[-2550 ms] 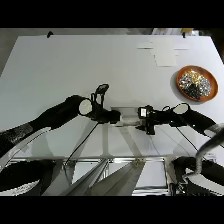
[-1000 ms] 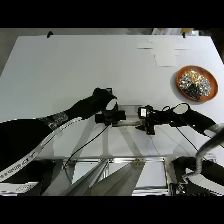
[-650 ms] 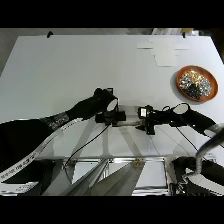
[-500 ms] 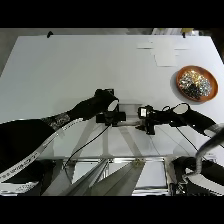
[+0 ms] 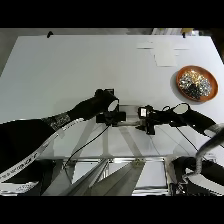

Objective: Fold the box and place the chain.

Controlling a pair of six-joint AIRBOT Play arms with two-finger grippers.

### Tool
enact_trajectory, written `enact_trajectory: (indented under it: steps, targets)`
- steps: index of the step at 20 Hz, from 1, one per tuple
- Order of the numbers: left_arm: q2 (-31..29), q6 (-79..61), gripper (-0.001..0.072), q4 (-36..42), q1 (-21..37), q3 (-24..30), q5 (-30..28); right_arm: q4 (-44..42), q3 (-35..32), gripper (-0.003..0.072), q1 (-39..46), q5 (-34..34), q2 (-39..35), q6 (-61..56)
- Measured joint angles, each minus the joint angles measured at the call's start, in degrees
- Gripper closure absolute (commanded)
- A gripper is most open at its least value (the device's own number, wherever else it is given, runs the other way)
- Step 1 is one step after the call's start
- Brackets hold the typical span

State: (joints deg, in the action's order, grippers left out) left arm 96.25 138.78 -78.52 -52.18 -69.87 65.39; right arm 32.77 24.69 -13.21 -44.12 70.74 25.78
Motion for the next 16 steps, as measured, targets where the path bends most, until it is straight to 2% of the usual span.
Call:
enact_trajectory:
  steps: [3, 4, 5, 6, 7, 12, 16]
  targets:
    - [-0.1, -0.2, 0.0659, 0.0, 0.0, 0.0, -0.1, 0.0, 0.0, 0.0416, 0.0, 0.0, 0.0, 0.0]
    - [-0.3, -0.5, 0.0552, 0.0, 0.1, 0.1, -0.2, 0.0, 0.0, 0.0416, 0.0, 0.0, 0.0, 0.0]
    - [-0.7, -1.3, 0.0352, 0.5, 0.3, 0.1, -0.9, 0.0, 0.0, 0.0416, 0.0, 0.0, 0.0, 0.0]
    - [-1.1, -2.5, 0.0202, 0.9, 0.4, 0.1, -1.4, 0.0, 0.0, 0.0416, 0.0, 0.0, 0.0, 0.0]
    - [-1.7, -4.0, 0.0134, 1.0, 0.6, 0.2, -0.7, 0.0, 0.0, 0.0416, 0.0, 0.0, 0.0, 0.0]
    - [-6.3, -14.1, 0.0135, 0.5, 2.5, 0.1, 0.8, 0.0, 0.0, 0.0416, 0.0, 0.0, 0.0, 0.0]
    - [-11.7, -27.3, 0.0135, 0.5, 4.9, 0.1, 6.1, 0.0, 0.0, 0.0416, 0.0, 0.0, 0.0, 0.0]
